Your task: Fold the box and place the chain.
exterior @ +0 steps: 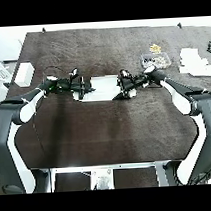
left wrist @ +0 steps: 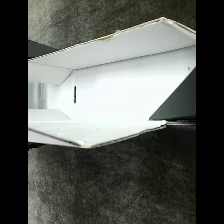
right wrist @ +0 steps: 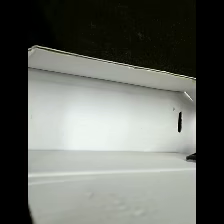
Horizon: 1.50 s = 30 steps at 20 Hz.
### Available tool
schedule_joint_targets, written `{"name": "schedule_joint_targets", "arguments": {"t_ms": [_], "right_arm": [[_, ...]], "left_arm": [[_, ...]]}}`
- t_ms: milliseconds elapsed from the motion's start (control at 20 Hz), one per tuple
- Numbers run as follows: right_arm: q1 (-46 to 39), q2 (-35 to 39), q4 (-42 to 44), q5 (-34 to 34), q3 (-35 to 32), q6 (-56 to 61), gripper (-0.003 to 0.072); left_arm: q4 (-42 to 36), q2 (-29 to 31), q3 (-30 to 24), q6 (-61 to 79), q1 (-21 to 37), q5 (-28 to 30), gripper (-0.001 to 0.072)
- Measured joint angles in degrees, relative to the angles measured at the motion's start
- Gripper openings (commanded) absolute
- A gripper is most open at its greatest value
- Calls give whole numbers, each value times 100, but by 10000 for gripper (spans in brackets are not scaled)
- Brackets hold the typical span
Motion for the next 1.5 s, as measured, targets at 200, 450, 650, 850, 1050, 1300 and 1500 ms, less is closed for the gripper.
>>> {"name": "schedule_joint_targets", "arguments": {"t_ms": [200, 450, 650, 850, 1050, 1300, 1500], "right_arm": [[48, -7, -120, 0, 59, 83, 648], [81, -7, -221, -13, 92, 186, 592], [103, -7, -286, -22, 105, 247, 592], [105, -7, -313, -24, 105, 278, 591], [107, -7, -337, -24, 105, 286, 541], [107, -7, -378, -15, 107, 319, 542], [109, -7, -411, 2, 118, 323, 639]], "left_arm": [[2, 0, 0, 0, 0, -2, 22], [2, 0, 0, 0, 2, 0, 22], [2, 0, 0, 0, 2, 0, 22], [2, 0, 0, 2, 2, 0, 22], [2, 0, 0, 0, 2, 2, 22], [2, 0, 0, 2, 0, 4, 22], [2, 0, 0, 0, 0, 4, 22]]}}
